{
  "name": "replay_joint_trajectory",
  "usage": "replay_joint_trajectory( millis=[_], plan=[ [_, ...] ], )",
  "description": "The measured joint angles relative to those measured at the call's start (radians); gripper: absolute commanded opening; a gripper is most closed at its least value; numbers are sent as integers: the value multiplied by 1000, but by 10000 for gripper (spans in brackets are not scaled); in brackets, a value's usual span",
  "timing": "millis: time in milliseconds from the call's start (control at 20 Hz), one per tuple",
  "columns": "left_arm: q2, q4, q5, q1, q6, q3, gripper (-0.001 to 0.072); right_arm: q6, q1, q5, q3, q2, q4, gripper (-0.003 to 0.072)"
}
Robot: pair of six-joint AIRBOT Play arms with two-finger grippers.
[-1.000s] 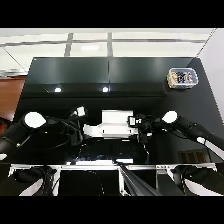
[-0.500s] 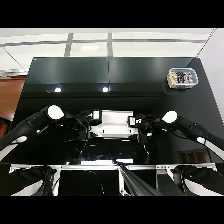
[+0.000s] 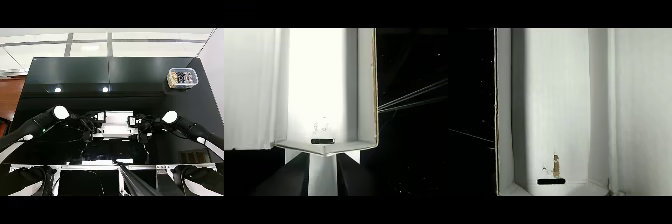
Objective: Fold the box and place the chain.
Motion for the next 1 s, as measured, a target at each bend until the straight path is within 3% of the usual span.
replay_joint_trajectory(
  millis=[250,550,600,650,750,800,850,900,950,1000],
  plan=[
    [-3,-18,-6,-28,3,0,165,-1,0,0,0,0,0,245],
    [-14,-37,81,-71,3,0,162,0,0,0,0,0,0,245],
    [-14,-38,84,-74,0,0,150,1,0,0,0,0,0,245],
    [-15,-39,90,-76,-3,0,44,0,0,0,0,0,0,245],
    [-16,-42,96,-78,-6,0,36,0,0,0,0,0,0,245],
    [-16,-42,95,-79,-9,0,181,0,0,0,0,0,0,245],
    [-16,-42,89,-79,-10,0,416,0,0,0,0,0,0,245],
    [-16,-42,86,-80,-12,0,437,0,0,0,0,0,0,245],
    [-16,-42,86,-80,-13,0,230,0,0,0,0,0,0,245],
    [-16,-39,83,-80,-13,0,123,0,0,1,0,0,0,245]
  ],
)
